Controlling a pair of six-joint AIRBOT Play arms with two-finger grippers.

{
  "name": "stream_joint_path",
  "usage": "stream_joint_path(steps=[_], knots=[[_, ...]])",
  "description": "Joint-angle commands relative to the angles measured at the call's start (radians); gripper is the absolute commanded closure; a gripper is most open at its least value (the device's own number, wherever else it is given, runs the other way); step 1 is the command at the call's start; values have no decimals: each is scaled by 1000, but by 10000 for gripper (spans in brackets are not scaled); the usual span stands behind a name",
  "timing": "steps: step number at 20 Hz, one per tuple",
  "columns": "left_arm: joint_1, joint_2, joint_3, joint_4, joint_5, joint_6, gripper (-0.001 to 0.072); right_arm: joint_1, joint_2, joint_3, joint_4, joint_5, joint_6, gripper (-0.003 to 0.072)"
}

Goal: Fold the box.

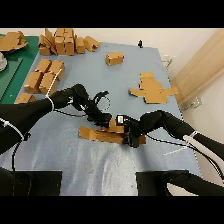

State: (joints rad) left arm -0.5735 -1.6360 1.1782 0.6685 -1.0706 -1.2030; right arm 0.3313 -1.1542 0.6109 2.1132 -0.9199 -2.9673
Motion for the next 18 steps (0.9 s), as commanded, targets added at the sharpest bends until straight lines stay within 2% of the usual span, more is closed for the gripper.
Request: stream_joint_path(steps=[1,7,13,14,16,18], knots=[[33,-1,0,46,19,-19,701,-1,0,1,7,-13,1,235],[139,0,1,42,-20,0,701,-1,0,1,7,-13,-35,236],[148,5,1,34,16,300,701,-1,0,1,-1,-8,-35,235],[159,11,0,35,-1,374,701,-1,0,1,-10,-9,-35,236],[179,41,-2,51,-102,591,706,-1,0,1,-31,-10,-35,235],[173,104,-19,161,-114,620,707,-1,0,1,-35,-9,-35,236]])
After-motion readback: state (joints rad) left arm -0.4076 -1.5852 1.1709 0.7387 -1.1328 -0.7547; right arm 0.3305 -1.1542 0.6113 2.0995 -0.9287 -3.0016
